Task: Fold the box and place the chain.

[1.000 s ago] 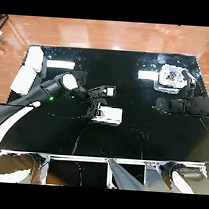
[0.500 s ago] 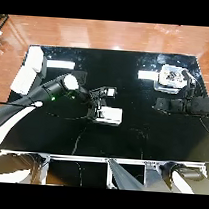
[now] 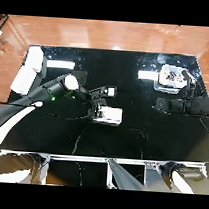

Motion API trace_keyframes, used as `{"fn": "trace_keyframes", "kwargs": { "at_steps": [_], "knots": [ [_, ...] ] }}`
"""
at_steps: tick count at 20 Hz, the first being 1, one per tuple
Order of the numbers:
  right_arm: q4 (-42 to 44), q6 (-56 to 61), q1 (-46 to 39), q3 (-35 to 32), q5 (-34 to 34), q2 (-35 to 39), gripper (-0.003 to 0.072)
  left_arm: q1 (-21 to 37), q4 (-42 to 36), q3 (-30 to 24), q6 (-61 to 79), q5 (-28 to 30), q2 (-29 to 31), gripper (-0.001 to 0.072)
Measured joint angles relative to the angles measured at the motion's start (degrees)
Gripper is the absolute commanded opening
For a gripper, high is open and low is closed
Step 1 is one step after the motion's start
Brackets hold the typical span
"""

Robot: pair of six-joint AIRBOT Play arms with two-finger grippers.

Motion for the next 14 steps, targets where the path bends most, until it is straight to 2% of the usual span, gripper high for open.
{"fn": "trace_keyframes", "kwargs": {
  "at_steps": [14],
  "knots": [
    [-0.17, 0.00, 0.00, 0.00, 0.02, 0.00, 0.0025, 0.00, -0.11, 0.00, -0.04, -0.24, -0.72, 0.0638]
  ]
}}
